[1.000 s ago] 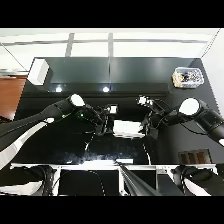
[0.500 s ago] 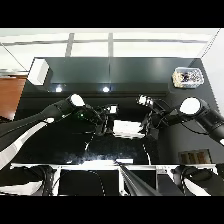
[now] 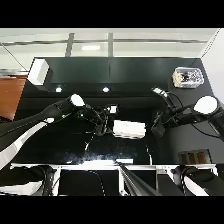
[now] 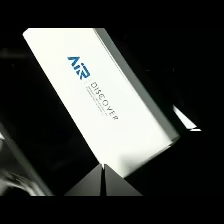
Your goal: Fold the box and place the chain.
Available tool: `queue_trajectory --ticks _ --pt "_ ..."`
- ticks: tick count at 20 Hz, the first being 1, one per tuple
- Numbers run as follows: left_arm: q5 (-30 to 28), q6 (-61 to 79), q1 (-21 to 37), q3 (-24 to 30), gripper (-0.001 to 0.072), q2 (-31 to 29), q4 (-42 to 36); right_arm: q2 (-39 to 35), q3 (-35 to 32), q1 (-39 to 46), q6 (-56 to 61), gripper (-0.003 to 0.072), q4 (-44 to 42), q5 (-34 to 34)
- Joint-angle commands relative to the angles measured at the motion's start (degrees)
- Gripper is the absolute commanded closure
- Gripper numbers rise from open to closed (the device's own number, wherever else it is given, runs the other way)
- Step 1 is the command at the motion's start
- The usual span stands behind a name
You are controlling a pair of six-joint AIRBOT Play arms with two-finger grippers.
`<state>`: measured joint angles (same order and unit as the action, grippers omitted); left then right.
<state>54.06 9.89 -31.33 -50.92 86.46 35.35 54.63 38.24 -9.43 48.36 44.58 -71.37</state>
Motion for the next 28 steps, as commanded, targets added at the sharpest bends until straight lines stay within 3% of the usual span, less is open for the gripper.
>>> queue_trajectory --ticks 1,3,7,21,28 --pt "-0.07 -0.04 0.0 0.02 0.0229 0.0 0.02 -0.42 -6.32 2.75 4.63 0.0674 -20.09 1.6" --pt "-0.07 -0.04 0.0 0.02 0.0229 0.0 0.02 -0.07 -10.05 2.73 4.87 0.0674 -28.33 5.77" --pt "-0.09 -0.02 0.0 0.02 0.0229 0.0 0.02 1.57 -14.03 2.75 6.93 0.0674 -28.85 13.62" --pt "-0.07 -0.02 0.0 0.02 0.0228 0.0 0.02 7.48 -14.21 -2.12 7.37 0.0673 -22.91 16.76" --pt "-0.07 0.0 0.0 0.02 0.0226 -0.02 0.02 7.41 -12.81 -2.03 6.14 0.0673 -22.91 13.75"
